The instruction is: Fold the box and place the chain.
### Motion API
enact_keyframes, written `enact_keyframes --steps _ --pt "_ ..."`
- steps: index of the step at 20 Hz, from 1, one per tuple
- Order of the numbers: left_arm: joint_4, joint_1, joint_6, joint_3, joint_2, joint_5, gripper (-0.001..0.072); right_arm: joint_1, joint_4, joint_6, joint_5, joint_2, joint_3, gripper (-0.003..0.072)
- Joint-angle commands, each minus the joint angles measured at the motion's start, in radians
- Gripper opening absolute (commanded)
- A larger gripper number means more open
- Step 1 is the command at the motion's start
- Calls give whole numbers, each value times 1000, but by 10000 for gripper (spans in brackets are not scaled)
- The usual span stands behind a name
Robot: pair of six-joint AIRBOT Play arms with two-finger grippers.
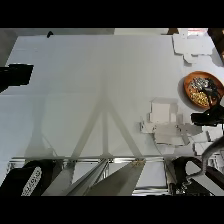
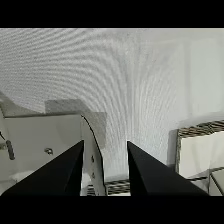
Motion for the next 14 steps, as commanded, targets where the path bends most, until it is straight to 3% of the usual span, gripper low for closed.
enact_keyframes --steps 1,5,7,10,14 --pt "0 0 0 1 0 0 697 0 4 0 1 -35 1 276" --pt "0 0 0 1 0 0 697 0 6 0 26 -45 1 57" --pt "0 0 0 1 0 0 697 0 14 0 32 -45 1 10" --pt "0 0 0 1 0 0 697 0 68 -30 16 -45 1 5" --pt "0 0 0 1 0 0 697 1 277 -229 16 -14 1 6"
